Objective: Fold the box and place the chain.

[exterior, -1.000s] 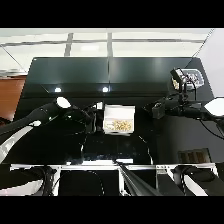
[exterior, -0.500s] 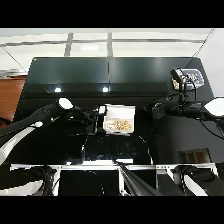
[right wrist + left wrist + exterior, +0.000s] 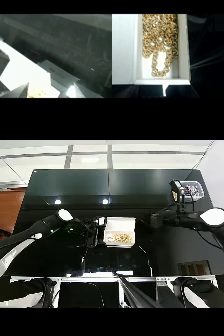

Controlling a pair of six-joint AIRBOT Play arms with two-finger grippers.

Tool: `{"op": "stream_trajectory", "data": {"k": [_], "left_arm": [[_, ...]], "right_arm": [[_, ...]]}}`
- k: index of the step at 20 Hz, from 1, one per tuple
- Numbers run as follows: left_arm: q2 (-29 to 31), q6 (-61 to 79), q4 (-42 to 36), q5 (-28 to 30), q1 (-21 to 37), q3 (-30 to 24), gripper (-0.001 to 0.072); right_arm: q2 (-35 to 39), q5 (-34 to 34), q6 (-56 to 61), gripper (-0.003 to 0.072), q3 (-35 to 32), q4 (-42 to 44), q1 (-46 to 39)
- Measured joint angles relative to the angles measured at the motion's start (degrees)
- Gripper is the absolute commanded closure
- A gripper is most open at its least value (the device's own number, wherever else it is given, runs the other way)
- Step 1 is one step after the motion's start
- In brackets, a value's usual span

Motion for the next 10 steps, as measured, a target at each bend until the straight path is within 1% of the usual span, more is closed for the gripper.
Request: {"op": "stream_trajectory", "data": {"k": [3, 6, 8, 10], "left_arm": [[0.0, -0.5, 0.0, 0.1, 0.0, 0.0, 0.0244], [0.0, -0.7, 0.0, 0.6, -0.1, 0.0, 0.0244], [0.0, -0.8, 0.0, 0.8, -0.3, 0.0, 0.0243], [0.0, -0.8, 0.0, 1.1, -0.9, 0.0, 0.0243]], "right_arm": [[-6.9, -5.7, 0.5, 0.0060, 4.1, 2.0, 2.2], [-14.1, -7.8, 0.9, 0.0062, 8.7, 2.5, 4.2], [-17.5, -4.5, -0.9, 0.0062, 10.5, 1.6, 5.7], [-19.0, 2.1, -6.3, 0.0063, 11.8, -1.4, 6.5]]}}
